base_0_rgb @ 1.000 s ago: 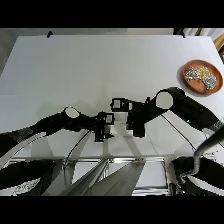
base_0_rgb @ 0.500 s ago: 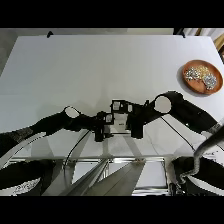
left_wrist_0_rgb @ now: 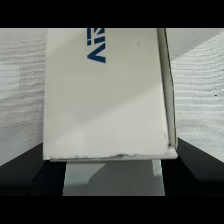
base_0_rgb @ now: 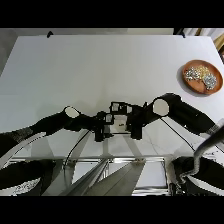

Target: Fold the box and place the chain.

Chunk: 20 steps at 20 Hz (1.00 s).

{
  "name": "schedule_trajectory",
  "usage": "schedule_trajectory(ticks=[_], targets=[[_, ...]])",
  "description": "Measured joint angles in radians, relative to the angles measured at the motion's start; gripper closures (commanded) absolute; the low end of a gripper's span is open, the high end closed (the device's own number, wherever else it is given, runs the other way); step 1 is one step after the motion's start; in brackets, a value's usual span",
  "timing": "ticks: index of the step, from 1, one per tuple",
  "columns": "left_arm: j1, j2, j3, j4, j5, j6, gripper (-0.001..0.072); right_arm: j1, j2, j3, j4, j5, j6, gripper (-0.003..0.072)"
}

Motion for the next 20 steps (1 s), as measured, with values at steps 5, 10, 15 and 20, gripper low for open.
schedule_trajectory(ticks=[5,10,15,20], targets=[[0.000,0.000,0.000,0.000,-0.004,0.000,0.0679,0.001,0.007,-0.010,0.000,0.012,0.000,0.0362],[-0.001,0.000,0.000,0.002,-0.005,0.000,0.0679,0.000,0.051,-0.011,-0.001,0.017,0.003,0.0320],[-0.001,0.000,0.000,0.002,-0.003,0.001,0.0679,-0.001,0.141,-0.011,0.027,0.014,-0.004,0.0643],[-0.001,0.000,0.000,0.001,-0.001,0.000,0.0679,-0.068,0.261,-0.059,0.243,0.000,-0.066,0.0671]])
